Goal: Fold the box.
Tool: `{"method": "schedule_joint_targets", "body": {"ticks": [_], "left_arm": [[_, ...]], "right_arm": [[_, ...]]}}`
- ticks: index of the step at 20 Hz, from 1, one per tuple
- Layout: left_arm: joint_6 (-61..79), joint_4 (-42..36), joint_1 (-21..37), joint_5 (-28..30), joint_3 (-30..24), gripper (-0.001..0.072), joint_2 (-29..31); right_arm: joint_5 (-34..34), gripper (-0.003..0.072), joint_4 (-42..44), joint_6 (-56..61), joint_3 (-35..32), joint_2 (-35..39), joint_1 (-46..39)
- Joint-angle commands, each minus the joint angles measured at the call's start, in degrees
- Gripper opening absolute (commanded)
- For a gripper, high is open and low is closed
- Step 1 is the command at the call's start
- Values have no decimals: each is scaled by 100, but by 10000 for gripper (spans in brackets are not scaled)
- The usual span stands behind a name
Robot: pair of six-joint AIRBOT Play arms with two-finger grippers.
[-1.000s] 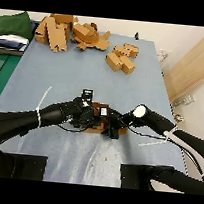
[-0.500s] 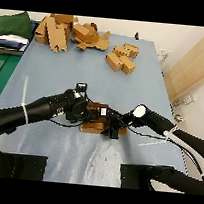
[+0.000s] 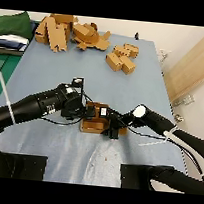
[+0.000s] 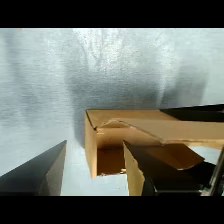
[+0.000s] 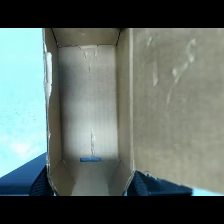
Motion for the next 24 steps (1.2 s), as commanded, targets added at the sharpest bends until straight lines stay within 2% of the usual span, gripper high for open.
{"method": "schedule_joint_targets", "body": {"ticks": [1, 3, 4, 6, 7, 9, 11, 13, 14, 16, 17, 18, 20, 21, 22, 24], "left_arm": [[48, 264, 7, -501, 0, 534, 133], [260, 448, 4, -905, 0, 531, 164], [422, 490, 7, -1088, 2, 453, 170], [1110, 651, 7, -1550, 7, 87, 175], [1598, 846, 7, -1755, 4, 15, 173], [2260, 1270, 181, -1720, -2, 15, 166], [3458, 1137, 684, -903, -2, 15, 168], [5429, 210, 1329, 319, -15, 15, 166], [6865, -745, 1711, 922, -44, 15, 166], [9617, -2909, 2590, 1589, -116, 15, 105], [11007, -4030, 3064, 1497, -118, 15, 2], [12511, -5276, 3587, 1032, -118, 15, -146], [14740, -7226, 4435, -549, -118, 15, -546], [15409, -7676, 4677, -1279, -118, 14, -758], [15776, -7720, 4802, -1757, -131, 14, -938], [16253, -7405, 4804, -1880, -450, 13, -1051]], "right_arm": [[0, 410, -2, -2, 2, 0, -2], [0, 410, -2, -2, 2, 0, -2], [0, 410, -2, -2, 2, 0, -2], [0, 410, -2, -2, 2, 0, -2], [0, 410, -2, -2, 2, 0, -2], [0, 410, -2, -2, 2, 0, -2], [0, 410, -2, -2, 2, 0, -2], [0, 410, -2, -2, 2, 0, -2], [0, 410, -2, -2, 2, 0, -2], [0, 410, -2, -2, 2, 0, -2], [-2, 410, -2, -2, 2, 0, -2], [0, 410, -2, -2, 2, 0, -2], [0, 410, -2, -2, 2, 0, -2], [0, 410, -2, -2, 2, 0, -2], [-2, 410, 0, -2, 2, 0, -2], [-2, 410, 0, -2, 2, 0, -2]]}}
